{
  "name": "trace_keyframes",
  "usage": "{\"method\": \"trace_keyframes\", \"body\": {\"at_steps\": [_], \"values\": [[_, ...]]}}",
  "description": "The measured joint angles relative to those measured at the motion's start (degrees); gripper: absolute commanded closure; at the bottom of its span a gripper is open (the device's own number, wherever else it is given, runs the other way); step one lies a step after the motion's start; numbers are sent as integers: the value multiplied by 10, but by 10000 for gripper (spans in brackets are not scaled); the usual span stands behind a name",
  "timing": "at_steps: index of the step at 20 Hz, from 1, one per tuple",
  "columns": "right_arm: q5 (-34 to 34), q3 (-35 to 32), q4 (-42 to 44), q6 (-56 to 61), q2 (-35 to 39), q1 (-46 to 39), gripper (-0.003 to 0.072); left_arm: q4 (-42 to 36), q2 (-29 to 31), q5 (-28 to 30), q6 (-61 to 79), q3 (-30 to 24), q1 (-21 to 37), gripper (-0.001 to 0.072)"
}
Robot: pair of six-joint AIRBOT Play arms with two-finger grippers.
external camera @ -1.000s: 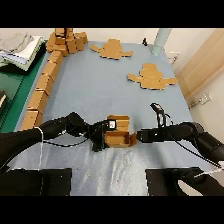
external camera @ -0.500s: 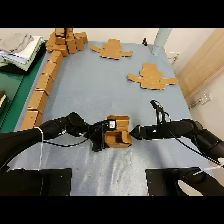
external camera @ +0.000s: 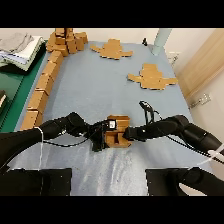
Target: Fold the box.
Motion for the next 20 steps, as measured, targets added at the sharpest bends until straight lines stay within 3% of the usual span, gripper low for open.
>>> {"method": "trace_keyframes", "body": {"at_steps": [6,12,14,15,19,20], "values": [[-92,99,-199,243,-91,124,218,0,0,0,0,0,0,114],[-174,163,-276,354,-172,187,219,0,0,0,0,0,0,114],[-191,171,-291,371,-191,193,255,0,0,0,0,0,0,114],[-195,174,-299,378,-197,195,299,0,0,0,0,0,0,114],[-210,179,-325,396,-209,198,646,0,0,0,0,0,0,114],[-213,179,-327,399,-210,198,684,0,0,0,0,0,0,114]]}}
